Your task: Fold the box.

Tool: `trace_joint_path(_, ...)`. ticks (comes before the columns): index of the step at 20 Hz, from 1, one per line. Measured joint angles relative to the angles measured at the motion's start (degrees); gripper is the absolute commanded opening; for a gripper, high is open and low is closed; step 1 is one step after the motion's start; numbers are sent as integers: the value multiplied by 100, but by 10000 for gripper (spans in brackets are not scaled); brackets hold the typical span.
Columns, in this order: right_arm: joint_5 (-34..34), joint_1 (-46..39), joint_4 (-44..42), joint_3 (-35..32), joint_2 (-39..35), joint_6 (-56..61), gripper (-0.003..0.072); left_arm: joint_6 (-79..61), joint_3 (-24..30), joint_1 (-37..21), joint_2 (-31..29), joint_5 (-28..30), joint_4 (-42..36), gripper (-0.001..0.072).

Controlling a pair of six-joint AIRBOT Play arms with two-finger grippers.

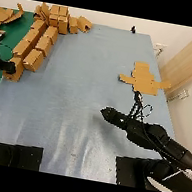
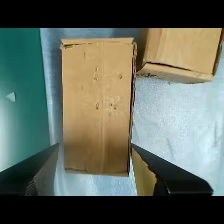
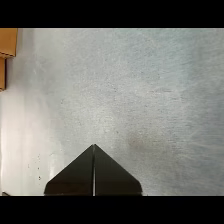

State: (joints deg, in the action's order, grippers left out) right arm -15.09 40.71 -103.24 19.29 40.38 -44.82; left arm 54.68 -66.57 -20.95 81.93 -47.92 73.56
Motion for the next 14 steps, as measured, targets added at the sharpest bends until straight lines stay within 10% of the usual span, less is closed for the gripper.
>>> trace_joint_path(7, -33, 0, 2, 0, 0, -57, 3, 66, -769, -4, -203, -1261, -4, 694)
trace_joint_path(9, -57, 0, 2, 22, 2, -118, 3, 83, -914, 136, -369, -1460, -37, 143)
trace_joint_path(10, -105, 0, 4, 74, 11, -192, 3, 81, -960, 234, -466, -1532, -55, 14)
trace_joint_path(14, -776, -26, 188, 704, 319, -662, 2, -39, -1051, 909, -796, -1768, -223, 11)
